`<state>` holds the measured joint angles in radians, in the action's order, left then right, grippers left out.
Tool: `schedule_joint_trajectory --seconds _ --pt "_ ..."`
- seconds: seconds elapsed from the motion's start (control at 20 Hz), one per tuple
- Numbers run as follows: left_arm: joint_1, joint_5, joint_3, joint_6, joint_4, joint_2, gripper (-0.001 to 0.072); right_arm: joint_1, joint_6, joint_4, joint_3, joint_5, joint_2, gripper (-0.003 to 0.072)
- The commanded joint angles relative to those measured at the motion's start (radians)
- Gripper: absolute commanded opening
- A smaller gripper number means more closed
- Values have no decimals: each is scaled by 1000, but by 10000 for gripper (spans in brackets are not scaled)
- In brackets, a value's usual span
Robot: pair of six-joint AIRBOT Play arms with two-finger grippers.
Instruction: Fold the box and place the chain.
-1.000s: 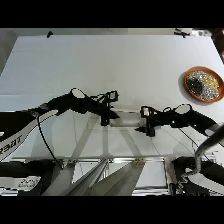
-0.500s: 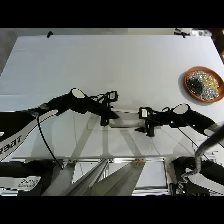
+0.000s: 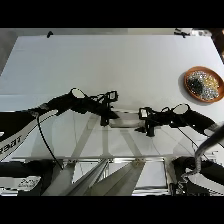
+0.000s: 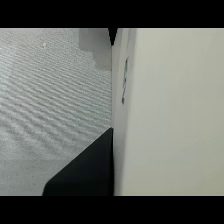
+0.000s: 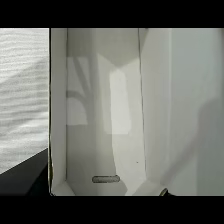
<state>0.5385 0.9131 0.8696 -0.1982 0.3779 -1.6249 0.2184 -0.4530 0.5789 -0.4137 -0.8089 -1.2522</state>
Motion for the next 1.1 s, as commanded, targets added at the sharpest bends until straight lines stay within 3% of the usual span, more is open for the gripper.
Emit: schedule_joint_trajectory --seconds 0.0,0.65,0.75,1.05 --pt "-1 0 1 0 0 0 12 0 0 10 1 10 -1 343" --pt "-1 0 1 0 0 0 12 0 -1 19 0 51 -1 338" --pt "-1 0 1 0 0 0 12 0 -1 19 0 51 -1 274" --pt "-1 0 1 0 0 0 12 0 -1 19 0 50 0 270"
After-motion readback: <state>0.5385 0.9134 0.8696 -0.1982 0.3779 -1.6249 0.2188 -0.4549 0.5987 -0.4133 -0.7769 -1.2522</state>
